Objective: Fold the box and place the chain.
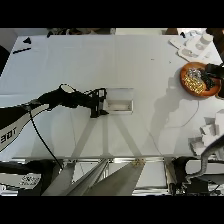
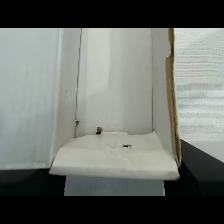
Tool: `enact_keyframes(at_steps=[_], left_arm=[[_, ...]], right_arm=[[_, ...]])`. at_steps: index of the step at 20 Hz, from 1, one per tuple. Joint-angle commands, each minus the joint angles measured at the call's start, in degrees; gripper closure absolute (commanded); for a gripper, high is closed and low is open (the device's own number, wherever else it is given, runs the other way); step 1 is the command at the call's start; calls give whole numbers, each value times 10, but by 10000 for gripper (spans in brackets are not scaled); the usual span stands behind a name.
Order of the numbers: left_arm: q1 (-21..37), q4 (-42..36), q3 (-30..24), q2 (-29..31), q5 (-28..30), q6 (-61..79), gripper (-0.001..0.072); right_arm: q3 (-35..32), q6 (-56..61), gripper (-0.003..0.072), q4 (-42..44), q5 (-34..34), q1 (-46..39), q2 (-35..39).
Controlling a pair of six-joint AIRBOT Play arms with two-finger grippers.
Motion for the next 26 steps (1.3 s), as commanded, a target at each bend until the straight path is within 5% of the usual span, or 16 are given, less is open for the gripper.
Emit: enact_keyframes(at_steps=[1, 7, 15, 16, 18, 19, 26], left_arm=[[0, 0, 0, 0, 0, 0, 392], [0, 0, 0, 0, 0, 0, 392], [0, 0, 0, 0, 0, 0, 392], [0, 0, 0, 0, 0, 0, 392], [0, 0, 0, 0, 0, 0, 392], [0, 0, 0, 0, 0, 0, 392], [0, 0, 0, 0, 0, 0, 392]], right_arm=[[0, 17, 261, 0, 24, 0, 4], [0, 25, 115, 13, -6, 0, -67], [0, 29, 147, 11, -9, 0, -136], [0, 29, 232, 11, -10, 0, -138], [0, 28, 569, 11, -11, 0, -138], [0, 28, 673, 11, -10, 0, -138], [0, 22, 670, 11, -10, 0, -106]])
